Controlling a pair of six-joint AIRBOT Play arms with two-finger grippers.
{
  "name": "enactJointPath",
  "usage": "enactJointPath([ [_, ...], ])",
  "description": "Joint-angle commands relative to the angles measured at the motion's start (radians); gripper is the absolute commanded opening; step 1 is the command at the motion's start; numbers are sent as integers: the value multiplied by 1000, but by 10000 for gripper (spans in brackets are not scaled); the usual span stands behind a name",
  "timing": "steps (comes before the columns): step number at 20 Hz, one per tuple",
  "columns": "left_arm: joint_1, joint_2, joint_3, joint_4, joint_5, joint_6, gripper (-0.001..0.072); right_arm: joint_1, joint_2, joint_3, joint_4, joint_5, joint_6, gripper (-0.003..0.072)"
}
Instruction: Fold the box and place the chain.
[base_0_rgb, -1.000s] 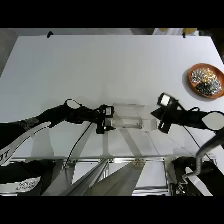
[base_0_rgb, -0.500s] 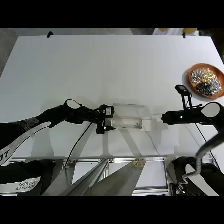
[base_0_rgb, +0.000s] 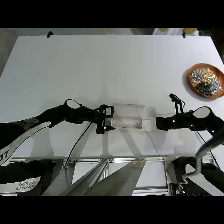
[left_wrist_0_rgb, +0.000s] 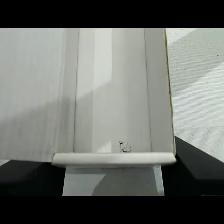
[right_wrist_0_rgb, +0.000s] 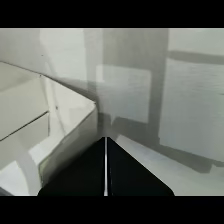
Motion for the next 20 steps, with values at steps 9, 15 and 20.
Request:
enactJointPath([
  [9,0,1,0,0,0,0,132,50,100,-5,162,60,-93,189],
  [15,0,1,1,0,0,0,132,56,129,-5,169,82,-86,199],
  [20,0,1,1,0,0,0,132,158,129,-5,168,4,-40,289],
])
